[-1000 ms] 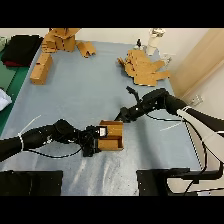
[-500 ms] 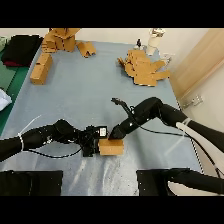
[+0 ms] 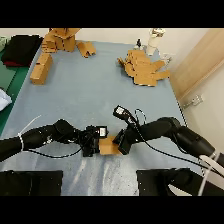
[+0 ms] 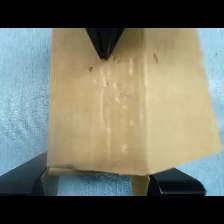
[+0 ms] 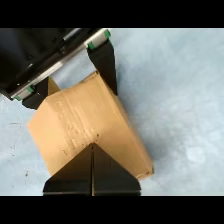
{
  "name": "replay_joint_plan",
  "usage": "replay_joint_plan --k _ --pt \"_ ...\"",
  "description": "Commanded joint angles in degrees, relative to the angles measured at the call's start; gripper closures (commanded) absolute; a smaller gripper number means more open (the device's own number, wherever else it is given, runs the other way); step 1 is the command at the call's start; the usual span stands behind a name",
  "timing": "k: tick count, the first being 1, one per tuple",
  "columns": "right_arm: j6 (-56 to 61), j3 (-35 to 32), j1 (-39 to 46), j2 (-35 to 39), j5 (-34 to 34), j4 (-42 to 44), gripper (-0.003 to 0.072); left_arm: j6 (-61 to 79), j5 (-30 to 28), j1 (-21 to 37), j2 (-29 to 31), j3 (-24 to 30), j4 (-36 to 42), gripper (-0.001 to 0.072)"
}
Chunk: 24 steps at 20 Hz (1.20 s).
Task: Fold the box.
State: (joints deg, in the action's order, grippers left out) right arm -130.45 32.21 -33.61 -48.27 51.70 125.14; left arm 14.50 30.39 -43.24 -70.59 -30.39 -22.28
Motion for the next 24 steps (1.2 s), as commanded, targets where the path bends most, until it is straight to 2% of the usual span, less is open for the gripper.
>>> replay_joint_plan --k 1,4,5,6,9,11,12,15,19,24 --pt "-1.3 -1.0 -4.0 6.9 -2.8 -7.2 0.068 0.0 0.0 0.0 0.0 0.0 0.0 0.0189" --pt "-2.5 -3.2 -10.6 9.8 -7.2 -20.4 0.0655 0.0 0.0 0.0 0.0 0.0 0.0 0.0189" --pt "-2.6 -4.0 -12.9 10.2 -8.8 -23.5 0.0622 0.0 0.0 0.0 0.0 0.0 0.0 0.0189" --pt "-2.6 -4.7 -15.6 10.2 -9.9 -25.8 0.0621 0.0 0.0 0.0 0.0 0.0 0.0 0.0189" --pt "-2.5 -6.5 -22.4 10.2 -12.6 -31.1 0.0553 0.0 0.0 0.0 0.0 0.0 0.0 0.0189" --pt "-2.5 -7.2 -23.7 10.1 -15.4 -32.0 0.0342 0.0 0.0 0.0 0.0 0.0 0.0 0.0189" --pt "-2.5 -7.2 -23.6 9.8 -16.5 -32.3 0.0268 0.0 0.0 0.0 0.0 0.0 0.0 0.0189" --pt "-2.5 -7.2 -23.6 8.4 -18.7 -35.8 0.0178 0.0 0.0 0.0 0.0 0.0 0.0 0.0189" --pt "-2.5 -7.2 -23.6 5.0 -18.7 -38.4 0.0161 0.0 0.0 0.0 0.0 0.0 0.0 0.0189" --pt "-1.3 -7.2 -23.7 4.0 -16.0 -35.4 0.0158 0.0 0.0 0.0 0.0 0.0 0.0 0.0189"
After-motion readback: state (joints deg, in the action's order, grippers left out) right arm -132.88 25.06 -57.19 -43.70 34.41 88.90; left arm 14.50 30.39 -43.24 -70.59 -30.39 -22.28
